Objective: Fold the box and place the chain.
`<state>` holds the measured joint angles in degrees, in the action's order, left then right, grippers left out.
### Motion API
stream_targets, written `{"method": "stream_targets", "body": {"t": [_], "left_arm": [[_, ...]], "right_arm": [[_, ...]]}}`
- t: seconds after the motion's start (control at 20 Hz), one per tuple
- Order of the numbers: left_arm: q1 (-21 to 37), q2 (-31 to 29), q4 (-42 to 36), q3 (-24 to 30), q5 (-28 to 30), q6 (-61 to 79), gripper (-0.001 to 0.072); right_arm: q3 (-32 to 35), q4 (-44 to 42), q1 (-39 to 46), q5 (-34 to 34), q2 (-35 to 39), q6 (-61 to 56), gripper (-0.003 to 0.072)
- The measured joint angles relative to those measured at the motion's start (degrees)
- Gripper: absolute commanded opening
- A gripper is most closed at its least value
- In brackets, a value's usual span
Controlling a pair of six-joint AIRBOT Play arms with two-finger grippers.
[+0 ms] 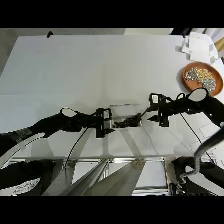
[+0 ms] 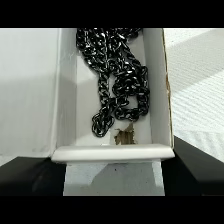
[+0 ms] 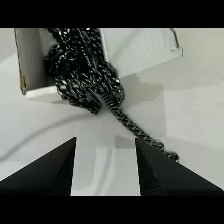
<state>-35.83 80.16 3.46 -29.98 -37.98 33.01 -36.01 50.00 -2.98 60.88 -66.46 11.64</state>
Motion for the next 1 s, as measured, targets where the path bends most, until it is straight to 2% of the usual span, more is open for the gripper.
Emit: {"method": "stream_targets", "body": {"t": [0.1, 0.65, 0.7, 0.8, 0.85, 0.95, 1.0], "left_arm": [[0.00, 0.00, 0.00, 0.00, 0.00, 0.00, 0.0069], [0.00, 0.00, 0.00, 0.00, 0.00, 0.00, 0.0069], [0.00, 0.00, 0.00, 0.00, 0.00, 0.00, 0.0069], [0.00, 0.00, 0.00, 0.00, 0.00, 0.00, 0.0069], [0.00, 0.00, 0.00, 0.00, 0.00, 0.00, 0.0069], [0.00, 0.00, 0.00, 0.00, 0.00, 0.00, 0.0069], [0.00, 0.00, 0.02, 0.00, 0.00, 0.00, 0.0069]], "right_arm": [[0.00, -0.55, -0.09, -1.53, -1.46, 1.77, 0.0537], [0.00, -3.82, -5.46, -6.10, -6.49, 9.29, 0.0531], [0.00, -4.04, -5.73, -6.16, -6.56, 9.42, 0.0519], [0.00, -4.28, -6.01, -6.16, -6.64, 9.64, 0.0428], [0.00, -4.50, -6.10, -5.99, -6.69, 9.66, 0.0422], [0.07, -4.59, -6.21, -5.49, -6.73, 9.77, 0.0348], [0.15, -4.66, -6.23, -5.29, -6.73, 9.81, 0.0277]]}}
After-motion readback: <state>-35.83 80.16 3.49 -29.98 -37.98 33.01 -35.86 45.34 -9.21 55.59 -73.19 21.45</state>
